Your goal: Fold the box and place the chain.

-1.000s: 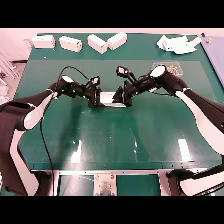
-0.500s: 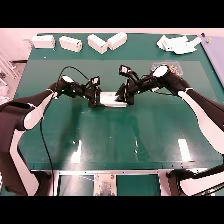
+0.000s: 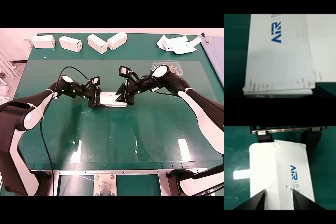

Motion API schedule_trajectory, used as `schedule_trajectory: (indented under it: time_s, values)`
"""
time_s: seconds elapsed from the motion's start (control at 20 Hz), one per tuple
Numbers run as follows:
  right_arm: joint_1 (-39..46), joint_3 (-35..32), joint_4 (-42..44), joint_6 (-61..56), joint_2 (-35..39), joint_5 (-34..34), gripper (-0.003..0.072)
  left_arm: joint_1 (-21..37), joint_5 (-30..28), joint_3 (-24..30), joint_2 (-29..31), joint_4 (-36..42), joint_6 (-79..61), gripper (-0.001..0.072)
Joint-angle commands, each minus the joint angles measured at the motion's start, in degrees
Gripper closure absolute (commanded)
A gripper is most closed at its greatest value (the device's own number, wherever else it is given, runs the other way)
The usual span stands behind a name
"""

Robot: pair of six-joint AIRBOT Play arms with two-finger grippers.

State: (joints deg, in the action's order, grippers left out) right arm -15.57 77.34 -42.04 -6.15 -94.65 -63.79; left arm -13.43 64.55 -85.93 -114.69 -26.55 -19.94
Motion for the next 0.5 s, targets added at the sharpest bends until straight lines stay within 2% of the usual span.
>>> schedule_trajectory:
  time_s: [0.0,0.45]
  values:
    - [-0.5,0.0,-0.4,0.8,-0.2,0.0,0.0261,0.0,0.0,0.0,0.0,0.0,0.0,0.0183]
    - [-1.1,0.1,-1.9,2.1,-0.6,4.4,0.0265,0.0,0.0,0.0,0.0,0.0,0.0,0.0183]
